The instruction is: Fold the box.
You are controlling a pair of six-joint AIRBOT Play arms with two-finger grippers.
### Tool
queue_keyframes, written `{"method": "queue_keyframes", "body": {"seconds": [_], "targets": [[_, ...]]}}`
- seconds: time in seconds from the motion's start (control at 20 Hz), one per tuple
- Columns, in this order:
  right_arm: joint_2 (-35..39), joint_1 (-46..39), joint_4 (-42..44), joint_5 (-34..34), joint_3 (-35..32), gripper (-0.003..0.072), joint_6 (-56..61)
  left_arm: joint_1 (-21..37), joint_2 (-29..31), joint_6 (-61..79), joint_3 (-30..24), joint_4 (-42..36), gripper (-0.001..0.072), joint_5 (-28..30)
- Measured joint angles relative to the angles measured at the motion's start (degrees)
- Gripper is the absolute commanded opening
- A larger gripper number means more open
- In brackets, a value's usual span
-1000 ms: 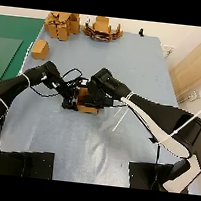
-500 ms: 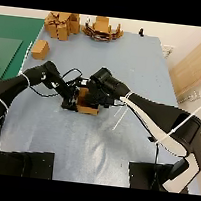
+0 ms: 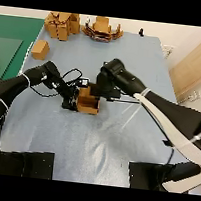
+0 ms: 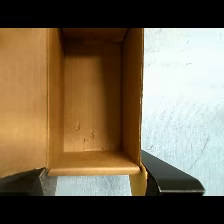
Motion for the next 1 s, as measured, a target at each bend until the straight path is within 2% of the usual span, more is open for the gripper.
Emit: {"method": "queue_keyframes", "body": {"seconds": [0.05, 0.1, 0.15, 0.35, 0.45, 0.6, 0.7, 0.8, 0.9, 1.0], "targets": [[2.6, -0.37, 0.52, 0.48, -1.7, 0.0335, -1.38, 0.0, 0.0, -0.17, 0.0, 0.26, 0.0014, 0.02], [5.97, -0.98, 1.01, 1.31, -4.2, 0.0137, -2.89, 0.02, 0.0, -0.42, 0.0, 0.46, 0.0014, 0.04], [9.68, -1.86, 1.4, 2.25, -7.54, 0.0004, -4.2, 0.0, 0.0, -0.48, 0.0, 0.52, 0.0013, 0.24], [23.56, -9.44, 6.58, 11.74, -24.59, 0.0004, -9.7, 0.0, 0.0, -0.83, 0.0, 0.66, 0.001, 2.27], [26.4, -15.43, 17.31, 19.58, -31.8, 0.0004, -19.65, 0.0, 0.0, -0.83, 0.0, 0.57, 0.0009, 3.45], [23.69, -23.32, 39.39, 26.91, -36.41, 0.0004, -39.85, 0.0, 0.0, -0.81, -0.07, 0.37, 0.001, 4.61], [18.56, -26.97, 49.11, 28.74, -35.12, 0.0004, -49.29, 0.0, 0.0, -0.59, -0.07, 0.31, 0.001, 5.03], [12.07, -29.16, 55.06, 29.27, -30.51, 0.0004, -55.56, 0.0, -0.04, -0.09, -0.09, 0.26, 0.001, 5.16], [4.5, -30.27, 58.69, 27.58, -23.17, 0.0003, -60.35, 0.02, -0.07, 0.31, -0.26, 0.15, 0.0011, 5.29], [-3.02, -30.29, 61.7, 22.93, -14.14, 0.0003, -64.37, 0.02, -0.07, 0.59, -0.55, 0.02, 0.0012, 5.4]]}}
